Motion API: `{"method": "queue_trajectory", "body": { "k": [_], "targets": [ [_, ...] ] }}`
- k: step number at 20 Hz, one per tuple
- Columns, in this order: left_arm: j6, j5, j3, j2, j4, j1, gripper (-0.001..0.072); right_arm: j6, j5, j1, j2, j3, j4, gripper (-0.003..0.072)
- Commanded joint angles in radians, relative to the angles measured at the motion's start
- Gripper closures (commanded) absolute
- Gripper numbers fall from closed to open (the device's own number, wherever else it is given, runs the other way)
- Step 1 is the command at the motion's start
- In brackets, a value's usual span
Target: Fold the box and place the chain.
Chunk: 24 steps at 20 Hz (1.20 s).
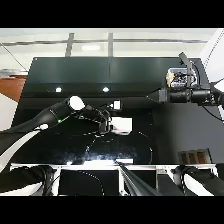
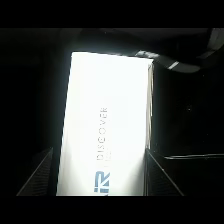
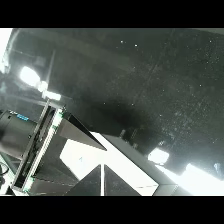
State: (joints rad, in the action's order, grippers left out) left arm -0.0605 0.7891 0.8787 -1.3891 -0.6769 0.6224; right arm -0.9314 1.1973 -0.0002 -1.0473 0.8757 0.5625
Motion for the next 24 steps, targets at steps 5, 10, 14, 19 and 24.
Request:
{"method": "queue_trajectory", "body": {
  "k": [5,10,14,19,24],
  "targets": [
    [-0.012,0.008,0.002,0.005,0.005,-0.001,0.0003,0.0,0.008,0.0,0.001,0.001,0.0,0.0658],
    [-0.026,0.008,0.002,0.016,0.005,-0.002,0.0003,0.0,0.008,0.0,0.0,0.001,0.0,0.0658],
    [-0.047,0.009,0.002,0.016,0.005,-0.002,0.0003,0.0,0.009,0.0,0.0,0.001,0.0,0.0658],
    [-0.052,0.022,0.001,0.015,0.003,0.0,0.0003,0.0,0.008,0.0,0.0,0.001,0.0,0.0658],
    [-0.045,0.016,0.0,0.007,0.0,0.0,0.0004,0.0,0.008,0.0,0.0,0.001,0.0,0.0658]
  ]
}}
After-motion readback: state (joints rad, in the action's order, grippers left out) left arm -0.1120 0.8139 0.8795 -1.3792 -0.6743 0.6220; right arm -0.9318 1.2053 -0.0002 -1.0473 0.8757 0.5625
